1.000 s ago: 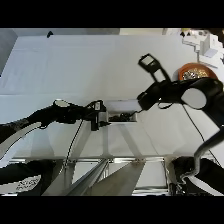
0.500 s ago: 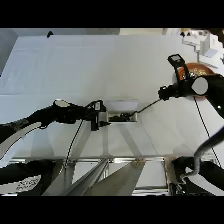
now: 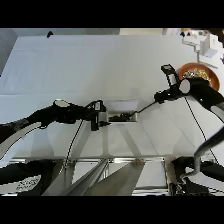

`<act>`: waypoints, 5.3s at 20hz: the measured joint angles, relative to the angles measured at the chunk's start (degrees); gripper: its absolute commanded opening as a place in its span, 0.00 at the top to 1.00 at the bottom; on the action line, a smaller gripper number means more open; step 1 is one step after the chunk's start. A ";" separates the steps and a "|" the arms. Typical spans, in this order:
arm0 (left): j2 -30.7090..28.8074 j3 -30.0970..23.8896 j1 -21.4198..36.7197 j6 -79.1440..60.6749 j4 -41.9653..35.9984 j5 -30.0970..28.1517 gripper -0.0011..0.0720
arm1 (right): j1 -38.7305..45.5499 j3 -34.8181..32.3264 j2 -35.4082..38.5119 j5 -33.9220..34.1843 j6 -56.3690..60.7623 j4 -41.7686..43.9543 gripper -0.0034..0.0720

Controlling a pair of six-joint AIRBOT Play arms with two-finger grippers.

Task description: Fold the box and place the chain.

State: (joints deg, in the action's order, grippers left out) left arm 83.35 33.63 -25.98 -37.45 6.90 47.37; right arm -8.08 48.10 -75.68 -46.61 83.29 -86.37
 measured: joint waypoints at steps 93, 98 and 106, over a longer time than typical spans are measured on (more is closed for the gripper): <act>0.00 0.00 0.00 0.00 0.00 0.00 0.80 | -4.48 -6.73 4.52 2.51 -11.13 4.11 0.52; 0.00 0.00 0.00 0.00 0.00 -0.02 0.80 | -4.94 -6.73 2.40 4.24 -11.34 3.02 0.57; 0.00 0.00 0.00 0.00 0.00 -0.02 0.80 | -5.01 -6.73 1.88 7.06 -11.26 2.58 0.73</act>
State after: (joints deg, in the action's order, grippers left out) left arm 83.35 33.63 -25.98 -37.45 6.90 47.35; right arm -13.08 41.36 -73.80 -39.55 72.03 -83.79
